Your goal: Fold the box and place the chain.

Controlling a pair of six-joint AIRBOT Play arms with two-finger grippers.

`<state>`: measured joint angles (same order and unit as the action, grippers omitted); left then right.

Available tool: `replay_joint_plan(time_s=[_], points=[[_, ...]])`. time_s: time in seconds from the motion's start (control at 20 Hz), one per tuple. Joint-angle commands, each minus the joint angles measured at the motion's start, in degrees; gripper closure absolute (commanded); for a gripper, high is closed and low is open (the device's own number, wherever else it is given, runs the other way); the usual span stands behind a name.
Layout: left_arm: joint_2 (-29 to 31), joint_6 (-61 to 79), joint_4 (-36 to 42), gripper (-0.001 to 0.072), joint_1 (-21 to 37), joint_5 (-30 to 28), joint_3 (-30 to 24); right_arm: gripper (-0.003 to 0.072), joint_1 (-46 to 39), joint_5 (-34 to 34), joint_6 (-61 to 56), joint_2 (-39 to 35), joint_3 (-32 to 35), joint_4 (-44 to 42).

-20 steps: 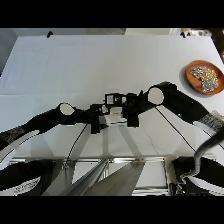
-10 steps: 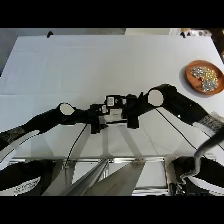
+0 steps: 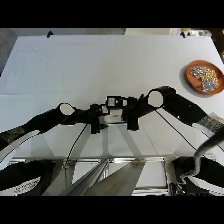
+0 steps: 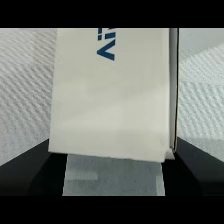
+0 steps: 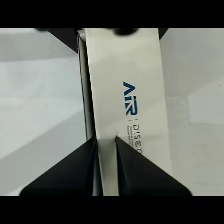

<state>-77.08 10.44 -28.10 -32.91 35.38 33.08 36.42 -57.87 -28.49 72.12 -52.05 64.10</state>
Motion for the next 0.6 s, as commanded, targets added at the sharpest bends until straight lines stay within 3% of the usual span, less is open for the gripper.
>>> replay_joint_plan(time_s=[0.0, 0.15, 0.3, 0.5, 0.55], points=[[0.02, -0.22, 0.17, 0.0699, -0.04, 0.02, -0.02, 0.0459, 0.04, -1.09, 0.04, 0.0, 0.22, -1.57], [0.02, -0.22, 0.17, 0.0699, -0.04, 0.02, -0.02, 0.0443, -0.17, -0.59, 0.04, -1.01, 0.2, -1.38], [0.02, -0.22, 0.17, 0.0699, -0.04, 0.02, -0.02, 0.0279, -1.6, 0.83, 0.02, -3.96, 0.17, -1.62], [0.02, -0.22, 0.17, 0.0699, -0.04, 0.02, -0.02, 0.0278, -4.55, 0.87, -1.66, -7.74, 0.17, -2.86], [0.02, -0.22, 0.17, 0.0699, -0.04, 0.04, -0.02, 0.0329, -5.88, 0.76, -3.15, -8.11, 0.17, -4.68]])
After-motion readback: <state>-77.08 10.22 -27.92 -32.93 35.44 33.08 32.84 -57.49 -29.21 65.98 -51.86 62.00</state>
